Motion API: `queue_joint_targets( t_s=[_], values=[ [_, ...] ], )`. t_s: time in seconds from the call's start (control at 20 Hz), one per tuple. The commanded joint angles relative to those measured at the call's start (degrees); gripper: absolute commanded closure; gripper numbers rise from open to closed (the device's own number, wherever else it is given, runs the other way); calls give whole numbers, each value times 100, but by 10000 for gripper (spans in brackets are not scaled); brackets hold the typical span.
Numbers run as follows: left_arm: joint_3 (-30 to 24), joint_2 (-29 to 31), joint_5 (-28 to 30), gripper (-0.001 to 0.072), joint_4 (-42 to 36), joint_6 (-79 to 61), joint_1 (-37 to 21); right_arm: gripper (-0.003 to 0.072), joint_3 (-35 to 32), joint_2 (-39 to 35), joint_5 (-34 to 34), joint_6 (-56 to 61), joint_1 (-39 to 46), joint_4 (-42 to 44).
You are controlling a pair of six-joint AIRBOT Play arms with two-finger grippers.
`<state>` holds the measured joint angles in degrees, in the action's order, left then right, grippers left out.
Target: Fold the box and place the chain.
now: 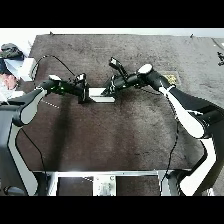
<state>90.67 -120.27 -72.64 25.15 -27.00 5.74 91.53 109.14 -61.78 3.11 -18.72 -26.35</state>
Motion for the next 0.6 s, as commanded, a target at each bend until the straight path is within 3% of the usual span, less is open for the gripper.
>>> queue_joint_targets(
  t_s=[0.0, 0.55],
  values=[
    [2, 0, 0, 248, 0, -2, 0, 226, -136, -2, 120, -577, -39, 50],
    [2, 0, 0, 248, -11, 0, 0, 226, -136, -2, 573, -1259, -31, 46]
  ],
)
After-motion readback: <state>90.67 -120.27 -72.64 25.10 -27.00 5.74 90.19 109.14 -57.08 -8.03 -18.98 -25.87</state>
